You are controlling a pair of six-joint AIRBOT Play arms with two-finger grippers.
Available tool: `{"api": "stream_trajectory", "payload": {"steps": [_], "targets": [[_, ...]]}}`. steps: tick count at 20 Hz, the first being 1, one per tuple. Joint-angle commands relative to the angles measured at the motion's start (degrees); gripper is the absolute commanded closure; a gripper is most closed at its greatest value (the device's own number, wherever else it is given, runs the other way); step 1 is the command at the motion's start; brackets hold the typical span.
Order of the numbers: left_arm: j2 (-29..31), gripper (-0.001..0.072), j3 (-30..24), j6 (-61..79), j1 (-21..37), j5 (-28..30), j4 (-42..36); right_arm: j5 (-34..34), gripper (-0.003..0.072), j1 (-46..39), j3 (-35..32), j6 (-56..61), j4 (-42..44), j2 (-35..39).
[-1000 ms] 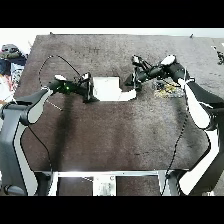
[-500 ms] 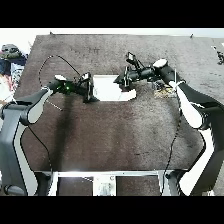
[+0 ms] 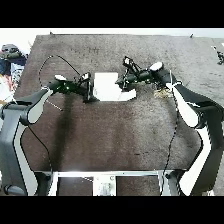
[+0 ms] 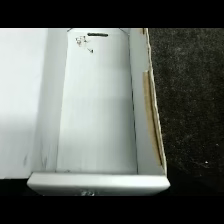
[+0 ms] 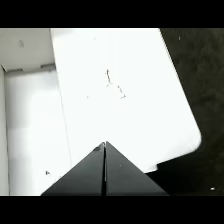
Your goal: Fold the box and place the chain.
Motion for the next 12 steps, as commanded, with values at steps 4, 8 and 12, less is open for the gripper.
{"api": "stream_trajectory", "payload": {"steps": [4, 8, 12], "targets": [[0.0, 0.0504, 0.0, 0.0, 0.0, 0.0, 0.0, 0.5, 0.0675, 0.0, 0.0, 0.0, -0.7, -1.4], [0.0, 0.0504, 0.0, 0.0, 0.0, 0.0, 0.0, 0.6, 0.0675, -0.2, 0.1, 0.0, -0.1, -0.1], [0.0, 0.0504, 0.0, 0.0, 0.0, 0.0, 0.0, 10.5, 0.0674, -2.1, 0.1, 5.3, -1.3, 6.0]]}}
